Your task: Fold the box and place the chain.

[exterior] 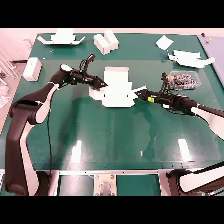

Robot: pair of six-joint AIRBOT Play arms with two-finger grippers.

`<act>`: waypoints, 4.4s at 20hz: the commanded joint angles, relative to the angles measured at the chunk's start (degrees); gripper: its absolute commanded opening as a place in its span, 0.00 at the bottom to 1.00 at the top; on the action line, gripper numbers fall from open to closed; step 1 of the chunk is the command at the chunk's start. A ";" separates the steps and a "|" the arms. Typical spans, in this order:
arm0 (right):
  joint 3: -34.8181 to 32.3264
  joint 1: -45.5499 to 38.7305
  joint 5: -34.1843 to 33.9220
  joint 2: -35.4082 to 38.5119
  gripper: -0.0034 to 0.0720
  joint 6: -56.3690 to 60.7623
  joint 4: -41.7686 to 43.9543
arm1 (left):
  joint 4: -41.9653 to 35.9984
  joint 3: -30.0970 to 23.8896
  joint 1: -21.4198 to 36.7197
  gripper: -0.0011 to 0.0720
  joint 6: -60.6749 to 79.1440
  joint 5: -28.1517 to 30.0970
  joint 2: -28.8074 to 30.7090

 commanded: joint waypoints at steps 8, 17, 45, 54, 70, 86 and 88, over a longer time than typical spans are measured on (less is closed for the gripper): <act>0.02 -0.02 -0.09 -0.07 0.06 0.00 -1.36 | -3.08 0.04 -0.02 0.47 2.38 1.49 -0.04; 0.02 -0.02 -0.09 -0.07 0.06 -1.09 -1.36 | -2.03 0.04 -0.09 0.25 2.99 0.59 -1.68; 0.87 -0.07 1.29 -0.04 0.30 -7.50 -5.25 | -0.92 0.00 2.54 0.05 40.04 -6.86 -2.45; 0.87 -5.49 3.23 -0.02 0.43 -7.50 -4.31 | -1.01 0.00 2.45 0.05 41.03 -8.17 -2.97; 1.70 -9.22 6.64 0.02 0.43 -9.90 -2.62 | 2.14 0.00 2.34 0.04 43.98 -6.93 -2.97; 1.70 -9.27 6.51 0.02 0.46 -12.00 -2.78 | 3.80 0.00 1.64 0.05 42.45 -8.02 -2.97; 1.70 -9.27 6.51 0.02 0.46 -11.98 -2.54 | 3.72 0.00 1.64 0.05 42.47 -8.04 -2.97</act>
